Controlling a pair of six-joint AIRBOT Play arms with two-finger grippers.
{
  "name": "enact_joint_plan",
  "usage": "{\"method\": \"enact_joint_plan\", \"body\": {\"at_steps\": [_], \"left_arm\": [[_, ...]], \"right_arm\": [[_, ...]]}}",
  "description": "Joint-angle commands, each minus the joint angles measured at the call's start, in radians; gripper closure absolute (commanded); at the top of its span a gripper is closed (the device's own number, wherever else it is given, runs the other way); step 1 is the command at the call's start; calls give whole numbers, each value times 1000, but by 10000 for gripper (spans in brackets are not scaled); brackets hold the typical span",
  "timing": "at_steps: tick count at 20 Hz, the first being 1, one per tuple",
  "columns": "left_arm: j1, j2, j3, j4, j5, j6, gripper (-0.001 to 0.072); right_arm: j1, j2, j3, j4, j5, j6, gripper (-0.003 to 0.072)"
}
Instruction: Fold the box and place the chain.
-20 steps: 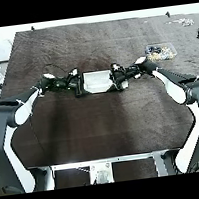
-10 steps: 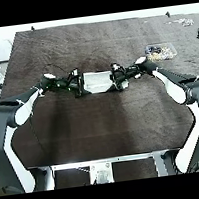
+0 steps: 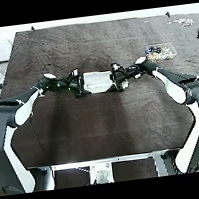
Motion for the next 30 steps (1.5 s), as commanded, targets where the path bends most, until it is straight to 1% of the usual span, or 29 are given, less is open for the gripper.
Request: {"method": "enact_joint_plan", "body": {"at_steps": [1, 16, 17, 18, 20, 22, 25, 30], "left_arm": [[1, 0, 0, 3, 6, 0, 167], [1, 0, 0, 3, 6, 0, 167], [1, 0, 0, 3, 6, 0, 167], [1, 0, 0, 3, 6, 0, 167], [1, 0, 0, 3, 5, 0, 167], [1, 0, 0, 3, 4, 0, 167], [1, 0, 0, 3, -3, 0, 167], [1, 0, 0, 3, -2, 0, 167]], "right_arm": [[0, 0, 0, 0, 2, 0, 104], [3, 0, 0, 0, 3, 3, 105], [0, 0, 0, 1, 30, 60, 105], [-2, 2, 2, 11, 36, 72, 104], [-16, 16, 3, -2, 61, 111, -34], [-41, 31, 3, -24, 109, 135, -34], [-87, 57, 3, -106, 117, 185, -34], [-184, 123, 3, -111, 180, 206, -34]]}}
